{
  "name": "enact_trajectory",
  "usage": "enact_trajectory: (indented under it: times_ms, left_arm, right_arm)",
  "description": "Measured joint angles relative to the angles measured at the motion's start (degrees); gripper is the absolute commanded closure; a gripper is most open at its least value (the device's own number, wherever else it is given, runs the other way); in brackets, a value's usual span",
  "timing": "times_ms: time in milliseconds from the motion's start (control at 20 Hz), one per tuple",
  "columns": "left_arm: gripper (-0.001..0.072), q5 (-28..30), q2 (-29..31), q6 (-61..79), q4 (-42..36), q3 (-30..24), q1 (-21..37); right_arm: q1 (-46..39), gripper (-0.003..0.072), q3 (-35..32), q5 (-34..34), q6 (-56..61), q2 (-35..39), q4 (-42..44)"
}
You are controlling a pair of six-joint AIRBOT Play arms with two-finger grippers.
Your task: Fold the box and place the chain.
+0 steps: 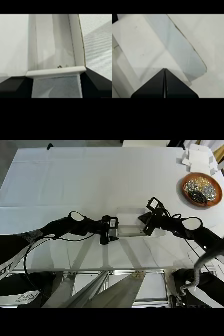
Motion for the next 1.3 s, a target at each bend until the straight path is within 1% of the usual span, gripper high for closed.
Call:
enact_trajectory:
  times_ms: [200,300,450,600,700,850,900,950,1000,1050,1150,1200,1300]
  left_arm:
    - [0.0636,-0.04,0.0,0.0,0.02,0.0,0.0]
    - [0.0636,-0.13,0.0,0.04,0.04,0.0,0.0]
    - [0.0636,-0.09,0.0,0.02,0.04,0.0,0.0]
    - [0.0636,-0.07,0.0,0.04,0.02,0.0,0.0]
    - [0.0636,-0.04,0.0,0.04,0.02,0.0,0.0]
    - [0.0636,-0.02,0.0,0.04,0.02,0.0,0.0]
    - [0.0636,-0.02,0.0,0.04,0.02,0.0,0.0]
    - [0.0636,-0.02,0.0,0.04,0.02,0.0,0.0]
    - [0.0636,-0.02,0.0,0.04,0.02,0.0,0.0]
    - [0.0636,-0.02,0.0,0.04,0.02,0.0,0.0]
    - [0.0636,-0.02,0.0,0.04,0.02,0.0,0.0]
    - [0.0636,-0.02,0.0,0.04,0.02,0.0,0.0]
    - [0.0636,-0.02,0.0,0.04,0.0,0.0,0.0]
  right_arm:
    - [-0.24,0.067,0.09,1.53,0.9,-1.33,-1.95]
    - [-0.66,0.0669,1.29,4.28,2.47,-1.25,-4.96]
    - [-3.19,0.0669,6.32,11.78,6.8,-0.26,-10.1]
    - [-7.06,0.0669,11.37,20.81,9.68,0.9,-15.02]
    - [-9.11,0.0669,12.98,26.27,10.23,1.44,-18.69]
    - [-10.56,0.0665,13.92,32.5,8.57,1.81,-27.65]
    - [-10.82,0.0601,14.05,32.89,8.07,1.86,-30.91]
    - [-11.04,0.0425,13.94,32.87,7.78,1.9,-33.57]
    - [-11.13,0.0351,13.64,32.81,7.52,1.95,-35.28]
    - [-11.15,0.0366,13.03,32.13,7.32,1.97,-36.72]
    - [-10.73,0.0517,11.15,29.57,5.57,1.99,-38.49]
    - [-10.16,0.0531,9.97,28.81,3.61,1.99,-38.84]
    - [-8.68,0.0531,7.65,26.86,-1.4,1.99,-38.84]
